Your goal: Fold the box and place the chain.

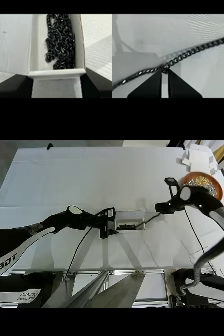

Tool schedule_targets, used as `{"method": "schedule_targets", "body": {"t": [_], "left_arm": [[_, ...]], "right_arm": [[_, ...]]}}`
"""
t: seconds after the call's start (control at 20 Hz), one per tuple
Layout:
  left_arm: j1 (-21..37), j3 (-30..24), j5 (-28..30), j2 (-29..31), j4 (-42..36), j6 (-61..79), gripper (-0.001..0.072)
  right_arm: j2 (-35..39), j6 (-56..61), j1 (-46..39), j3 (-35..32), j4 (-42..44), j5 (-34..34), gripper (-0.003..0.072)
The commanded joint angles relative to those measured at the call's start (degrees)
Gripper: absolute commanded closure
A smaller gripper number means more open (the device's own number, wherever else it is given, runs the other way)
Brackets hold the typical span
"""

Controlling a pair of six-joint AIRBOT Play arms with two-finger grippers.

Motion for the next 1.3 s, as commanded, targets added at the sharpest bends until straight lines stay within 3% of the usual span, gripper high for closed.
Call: {"method": "schedule_targets", "body": {"t": [0.0,0.2,0.35,0.6,0.7,0.8,1.05,1.25], "left_arm": [[0.0,0.0,0.0,0.0,0.0,0.0,0.0458],[0.0,0.0,0.0,0.0,0.0,0.0,0.0458],[0.0,0.0,0.0,0.0,0.0,0.0,0.0458],[0.0,0.0,0.0,0.0,0.0,0.0,0.0458],[0.0,0.0,0.0,0.0,0.0,0.0,0.0458],[0.0,0.0,0.0,0.0,0.0,0.0,0.0458],[0.0,0.0,0.0,0.0,0.0,0.0,0.0458],[0.0,0.0,0.0,0.0,0.0,0.0,0.0458]], "right_arm": [[8.8,-3.8,0.1,0.0,6.4,5.3,0.0666],[23.5,-8.9,0.1,-0.3,17.6,11.0,0.0665],[33.1,-9.0,0.1,-0.3,20.5,12.0,0.0665],[41.7,-9.9,0.1,-0.3,35.7,11.8,0.0665],[42.3,-11.2,0.1,-0.3,39.4,11.5,0.0665],[42.2,-12.5,1.9,-1.8,37.9,9.2,0.0665],[39.2,-12.5,12.5,-14.6,37.4,-8.9,0.0665],[30.0,-15.5,20.1,-16.1,36.9,-15.7,0.0665]]}}
